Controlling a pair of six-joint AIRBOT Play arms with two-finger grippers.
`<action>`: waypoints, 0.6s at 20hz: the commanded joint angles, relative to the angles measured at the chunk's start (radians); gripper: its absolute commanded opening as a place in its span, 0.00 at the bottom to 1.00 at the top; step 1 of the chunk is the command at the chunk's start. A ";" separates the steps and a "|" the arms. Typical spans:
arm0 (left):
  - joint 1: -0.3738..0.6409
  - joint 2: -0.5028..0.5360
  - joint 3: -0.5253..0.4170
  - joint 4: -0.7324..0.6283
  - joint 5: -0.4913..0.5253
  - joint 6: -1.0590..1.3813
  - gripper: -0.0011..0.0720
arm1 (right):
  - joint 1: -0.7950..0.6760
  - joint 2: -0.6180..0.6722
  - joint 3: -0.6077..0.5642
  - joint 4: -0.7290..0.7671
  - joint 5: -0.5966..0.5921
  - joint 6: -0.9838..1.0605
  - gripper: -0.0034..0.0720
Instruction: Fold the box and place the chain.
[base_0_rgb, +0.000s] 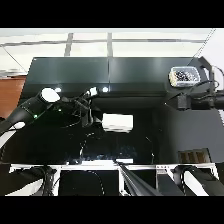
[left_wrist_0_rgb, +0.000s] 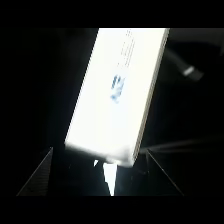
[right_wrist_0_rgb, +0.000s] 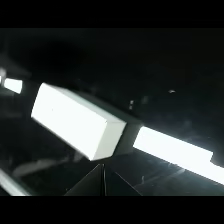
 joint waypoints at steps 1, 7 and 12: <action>-0.073 -0.016 0.062 -0.085 0.103 -0.024 0.98 | -0.045 0.021 0.002 -0.013 -0.008 0.005 0.06; -0.214 -0.264 0.255 -0.014 -0.007 -0.029 0.98 | -0.045 0.021 0.002 -0.017 -0.003 0.005 0.06; -0.222 -0.315 0.261 -0.011 -0.090 -0.029 0.98 | -0.045 0.021 0.002 -0.018 -0.001 0.005 0.06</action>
